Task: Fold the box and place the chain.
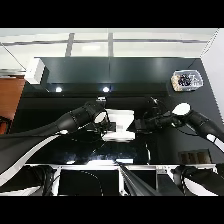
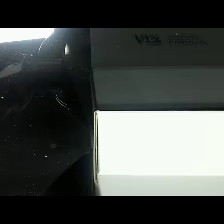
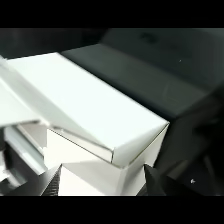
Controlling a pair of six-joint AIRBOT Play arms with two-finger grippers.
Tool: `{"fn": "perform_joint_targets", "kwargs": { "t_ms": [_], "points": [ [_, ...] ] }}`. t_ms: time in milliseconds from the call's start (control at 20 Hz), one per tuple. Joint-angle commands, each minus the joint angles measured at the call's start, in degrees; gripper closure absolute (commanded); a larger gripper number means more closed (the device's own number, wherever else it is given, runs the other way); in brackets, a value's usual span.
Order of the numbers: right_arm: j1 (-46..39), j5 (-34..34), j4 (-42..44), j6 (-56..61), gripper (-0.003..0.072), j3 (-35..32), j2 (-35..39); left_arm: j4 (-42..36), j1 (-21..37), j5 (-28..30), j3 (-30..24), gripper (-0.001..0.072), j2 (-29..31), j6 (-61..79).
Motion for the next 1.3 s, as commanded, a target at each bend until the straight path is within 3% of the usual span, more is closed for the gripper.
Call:
{"fn": "perform_joint_targets", "kwargs": {
  "t_ms": [0,300,500,600,700,1050,1100,1250],
  "points": [
    [4.7,-4.4,-5.0,8.3,0.0092,2.5,0.0,0.0,0.0,0.0,0.0,0.0681,0.0,0.0],
    [13.6,-10.9,-19.8,28.5,0.0092,4.5,0.0,0.0,0.0,0.0,0.0,0.0681,0.0,0.0],
    [17.8,-10.7,-31.4,41.7,0.0096,7.5,-0.5,0.0,0.0,0.0,0.0,0.0681,0.0,0.0],
    [19.5,-9.9,-37.1,48.7,0.0204,9.0,-0.9,0.0,0.0,0.0,0.0,0.0681,0.0,0.0],
    [21.2,-5.9,-41.6,53.3,0.0204,11.5,-2.4,0.0,0.0,0.0,0.0,0.0681,0.0,0.0],
    [27.2,2.4,-48.3,61.9,0.0205,18.4,-9.8,0.0,0.0,0.0,0.0,0.0681,0.0,0.0],
    [27.3,2.6,-48.2,62.0,0.0259,18.4,-10.0,0.0,0.0,0.0,0.0,0.0681,0.0,0.0],
    [27.4,2.8,-48.3,62.0,0.0273,18.4,-10.0,0.0,0.0,0.0,0.0,0.0681,0.0,0.0]
  ]
}}
